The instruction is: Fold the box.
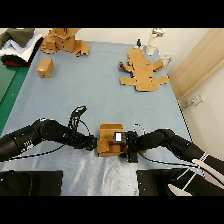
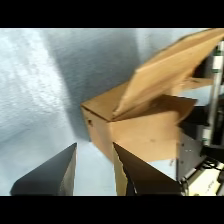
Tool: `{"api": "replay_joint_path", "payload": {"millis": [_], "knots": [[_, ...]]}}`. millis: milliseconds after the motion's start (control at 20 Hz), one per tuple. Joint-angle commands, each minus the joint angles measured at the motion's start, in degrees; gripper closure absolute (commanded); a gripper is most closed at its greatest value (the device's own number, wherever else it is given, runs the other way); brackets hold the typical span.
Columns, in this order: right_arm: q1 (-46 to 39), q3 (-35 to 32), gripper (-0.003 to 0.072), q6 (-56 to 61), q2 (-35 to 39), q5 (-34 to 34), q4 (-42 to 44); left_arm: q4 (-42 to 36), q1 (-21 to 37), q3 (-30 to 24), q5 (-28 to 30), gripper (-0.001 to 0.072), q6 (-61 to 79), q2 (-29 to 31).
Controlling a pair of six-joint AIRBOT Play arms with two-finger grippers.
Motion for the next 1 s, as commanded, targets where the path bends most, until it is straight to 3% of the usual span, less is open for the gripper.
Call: {"api": "replay_joint_path", "payload": {"millis": [0,350,500,700,750,800,950], "knots": [[-0.02,0.0,0.0238,0.0,-0.02,0.0,0.0,-2.12,-0.09,1.57,-1.36,0.036,0.83,-0.02],[-0.02,0.0,0.0238,0.0,-0.02,0.0,0.0,-5.53,-1.57,1.44,-0.9,0.0358,3.17,-3.61],[-0.02,0.0,0.0238,0.0,-0.02,0.0,0.0,-5.53,-1.51,1.44,2.8,0.0358,3.17,-6.27],[-0.02,0.0,0.0238,0.0,-0.02,0.0,0.0,-12.17,-1.53,1.73,2.23,0.036,8.96,-6.56],[-0.02,0.0,0.0238,0.0,-0.02,0.0,0.0,-12.2,-1.62,2.05,0.7,0.041,9.99,-6.58],[-0.02,0.0,0.0238,0.0,-0.02,0.0,0.0,-11.3,-2.01,2.16,0.55,0.0556,8.33,-6.56],[-0.02,0.0,0.0238,-0.02,-0.02,0.0,0.0,-9.22,-3.39,2.16,0.74,0.0558,5.44,-6.62]]}}
